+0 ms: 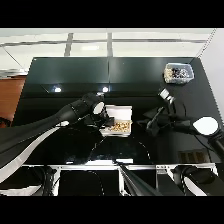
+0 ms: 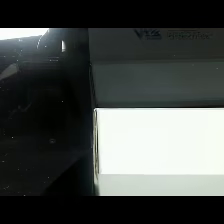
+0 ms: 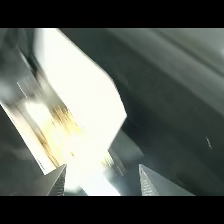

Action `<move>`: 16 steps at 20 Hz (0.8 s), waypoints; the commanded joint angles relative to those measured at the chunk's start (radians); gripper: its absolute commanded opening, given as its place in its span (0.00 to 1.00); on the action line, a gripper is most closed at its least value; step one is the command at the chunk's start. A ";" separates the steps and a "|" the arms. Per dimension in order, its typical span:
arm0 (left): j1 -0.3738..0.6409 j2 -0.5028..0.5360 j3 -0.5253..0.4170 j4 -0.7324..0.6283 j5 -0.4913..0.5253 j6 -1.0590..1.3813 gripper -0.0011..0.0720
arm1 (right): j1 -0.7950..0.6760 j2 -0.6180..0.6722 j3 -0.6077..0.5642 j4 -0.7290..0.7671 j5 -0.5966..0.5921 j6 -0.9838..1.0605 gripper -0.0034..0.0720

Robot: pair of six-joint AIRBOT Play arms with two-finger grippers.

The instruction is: Fold the box and place the chain.

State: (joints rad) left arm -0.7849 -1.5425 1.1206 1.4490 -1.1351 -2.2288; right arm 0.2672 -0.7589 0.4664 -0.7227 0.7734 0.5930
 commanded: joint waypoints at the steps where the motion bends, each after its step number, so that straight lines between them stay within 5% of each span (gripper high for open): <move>1: 0.000 -0.001 0.000 0.000 0.000 0.000 0.05 | 0.019 -0.018 -0.067 -0.117 0.021 -0.307 0.72; 5: 0.000 -0.001 0.000 -0.003 0.000 0.000 0.05 | 0.033 -0.171 -0.034 0.025 0.008 -0.631 0.72; 14: 0.000 -0.001 0.000 -0.004 0.000 0.000 0.05 | 0.040 -0.340 0.074 0.148 0.010 -0.745 0.66; 16: 0.000 -0.001 0.000 -0.004 0.000 0.000 0.05 | 0.040 -0.340 0.074 0.150 0.016 -0.749 0.45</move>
State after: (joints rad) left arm -0.7849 -1.5425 1.1206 1.4452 -1.1347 -2.2288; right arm 0.3065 -1.0840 0.5339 -0.5961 0.7815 -0.1253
